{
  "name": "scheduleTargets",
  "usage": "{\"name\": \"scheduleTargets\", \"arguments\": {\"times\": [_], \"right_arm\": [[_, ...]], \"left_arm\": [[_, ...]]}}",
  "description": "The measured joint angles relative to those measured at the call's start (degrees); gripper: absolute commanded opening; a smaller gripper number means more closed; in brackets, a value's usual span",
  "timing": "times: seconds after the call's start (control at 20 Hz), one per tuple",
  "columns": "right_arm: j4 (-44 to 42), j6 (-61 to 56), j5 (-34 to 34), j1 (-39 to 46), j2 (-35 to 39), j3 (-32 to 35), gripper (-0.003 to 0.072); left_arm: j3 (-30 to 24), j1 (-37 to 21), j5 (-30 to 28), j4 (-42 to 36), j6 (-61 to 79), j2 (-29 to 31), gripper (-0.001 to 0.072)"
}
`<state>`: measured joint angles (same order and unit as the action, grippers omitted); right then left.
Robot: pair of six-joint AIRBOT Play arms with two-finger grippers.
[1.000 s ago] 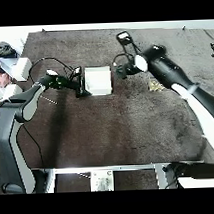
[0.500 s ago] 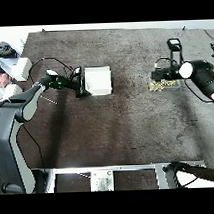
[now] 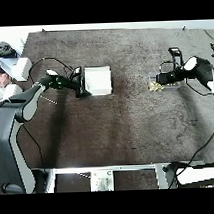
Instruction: Fold the box and place the chain.
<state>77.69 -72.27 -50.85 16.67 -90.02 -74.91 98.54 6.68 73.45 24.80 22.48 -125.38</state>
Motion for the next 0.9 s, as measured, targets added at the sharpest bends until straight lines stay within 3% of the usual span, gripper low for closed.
{"name": "scheduleTargets", "arguments": {"times": [0.25,0.9], "right_arm": [[-0.98,2.91,-1.99,-0.26,-3.69,-1.53,0.0273],[2.29,4.76,1.81,-2.27,-5.64,-1.92,0.0272]], "left_arm": [[0.00,0.00,0.02,0.00,0.00,0.00,0.0227],[0.00,0.00,0.00,0.00,0.02,0.00,0.0226]]}}
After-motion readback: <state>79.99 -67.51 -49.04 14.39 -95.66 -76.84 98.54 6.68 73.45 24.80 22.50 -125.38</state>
